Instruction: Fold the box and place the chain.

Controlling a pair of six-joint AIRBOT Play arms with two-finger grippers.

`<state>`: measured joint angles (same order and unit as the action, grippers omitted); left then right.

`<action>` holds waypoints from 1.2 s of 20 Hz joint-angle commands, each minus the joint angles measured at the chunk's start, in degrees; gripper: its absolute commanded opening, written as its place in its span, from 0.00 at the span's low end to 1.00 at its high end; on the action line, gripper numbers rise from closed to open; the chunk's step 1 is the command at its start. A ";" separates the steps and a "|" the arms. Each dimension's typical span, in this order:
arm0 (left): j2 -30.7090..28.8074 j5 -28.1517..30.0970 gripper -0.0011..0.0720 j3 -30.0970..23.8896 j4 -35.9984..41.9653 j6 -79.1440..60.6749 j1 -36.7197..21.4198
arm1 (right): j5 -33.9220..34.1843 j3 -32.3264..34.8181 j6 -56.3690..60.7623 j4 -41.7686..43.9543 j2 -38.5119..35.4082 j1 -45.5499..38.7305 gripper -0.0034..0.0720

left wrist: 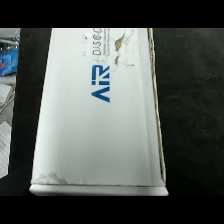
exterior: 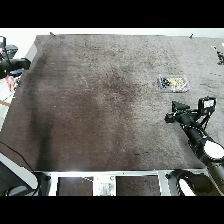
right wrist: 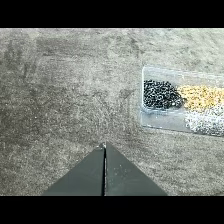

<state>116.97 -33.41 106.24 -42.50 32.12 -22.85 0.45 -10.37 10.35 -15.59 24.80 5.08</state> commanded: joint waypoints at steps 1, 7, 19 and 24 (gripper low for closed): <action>3.10 0.57 0.03 -0.17 -1.77 1.40 -0.35 | -0.04 0.02 0.00 0.02 -0.04 -0.02 0.06; 5.42 3.85 0.03 -0.20 -6.97 6.60 -0.35 | -0.02 0.02 0.00 0.02 -0.04 -0.02 0.06; 5.84 5.44 1.00 0.81 -8.57 11.26 -0.35 | 0.00 0.02 0.00 0.02 -0.04 -0.02 0.06; 0.59 4.46 1.00 1.55 -8.48 11.15 -0.35 | 0.00 0.02 0.00 0.02 -0.04 -0.02 0.06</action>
